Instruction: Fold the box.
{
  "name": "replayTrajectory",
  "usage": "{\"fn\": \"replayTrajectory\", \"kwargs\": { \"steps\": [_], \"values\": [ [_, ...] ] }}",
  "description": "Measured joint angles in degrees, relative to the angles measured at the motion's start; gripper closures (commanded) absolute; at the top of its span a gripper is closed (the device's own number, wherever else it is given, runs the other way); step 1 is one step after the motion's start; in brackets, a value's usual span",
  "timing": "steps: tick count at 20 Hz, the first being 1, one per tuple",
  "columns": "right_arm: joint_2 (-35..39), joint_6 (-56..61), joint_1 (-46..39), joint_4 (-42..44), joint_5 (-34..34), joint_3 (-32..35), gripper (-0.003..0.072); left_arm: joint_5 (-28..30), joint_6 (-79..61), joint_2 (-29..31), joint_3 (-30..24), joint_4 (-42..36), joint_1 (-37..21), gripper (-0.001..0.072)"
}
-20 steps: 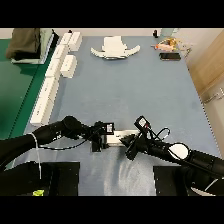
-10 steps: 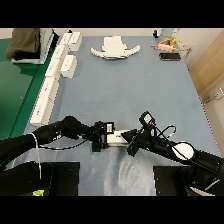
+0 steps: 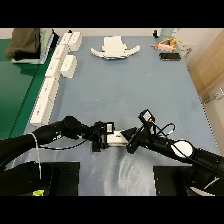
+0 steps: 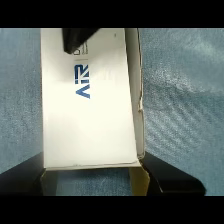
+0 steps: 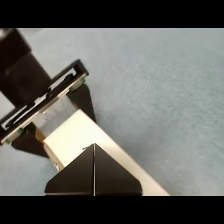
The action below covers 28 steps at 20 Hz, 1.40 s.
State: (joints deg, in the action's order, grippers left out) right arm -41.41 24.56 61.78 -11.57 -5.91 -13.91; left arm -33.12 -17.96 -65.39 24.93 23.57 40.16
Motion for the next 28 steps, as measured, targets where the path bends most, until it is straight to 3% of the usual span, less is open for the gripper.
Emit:
{"fn": "replayTrajectory", "kwargs": {
  "steps": [6,10,12,15,18,22,28],
  "values": [
    [-2.3,5.1,-9.0,-6.5,-2.6,-7.9,0.0684,0.0,0.0,0.0,0.0,0.0,0.0,0.0115],
    [-8.2,16.5,-19.8,-22.0,-10.2,-18.3,0.0684,0.0,0.0,0.0,0.0,0.0,0.0,0.0115],
    [-12.6,27.0,-25.5,-35.8,-18.6,-25.4,0.0684,0.0,0.0,0.0,0.0,0.0,0.0,0.0115],
    [-19.5,44.0,-31.8,-57.9,-36.5,-35.5,0.0684,0.0,0.0,0.0,0.0,0.0,0.0,0.0115],
    [-24.2,56.4,-35.5,-72.0,-52.0,-41.3,0.0684,0.0,0.0,0.0,0.0,0.0,0.0,0.0115],
    [-26.4,68.3,-37.0,-78.4,-59.7,-43.9,0.0684,0.0,0.0,0.0,0.0,0.0,0.0,0.0115],
    [-27.2,78.2,-37.5,-81.1,-60.6,-44.7,0.0684,1.9,7.9,2.2,0.3,0.2,-2.4,0.0115]
  ]
}}
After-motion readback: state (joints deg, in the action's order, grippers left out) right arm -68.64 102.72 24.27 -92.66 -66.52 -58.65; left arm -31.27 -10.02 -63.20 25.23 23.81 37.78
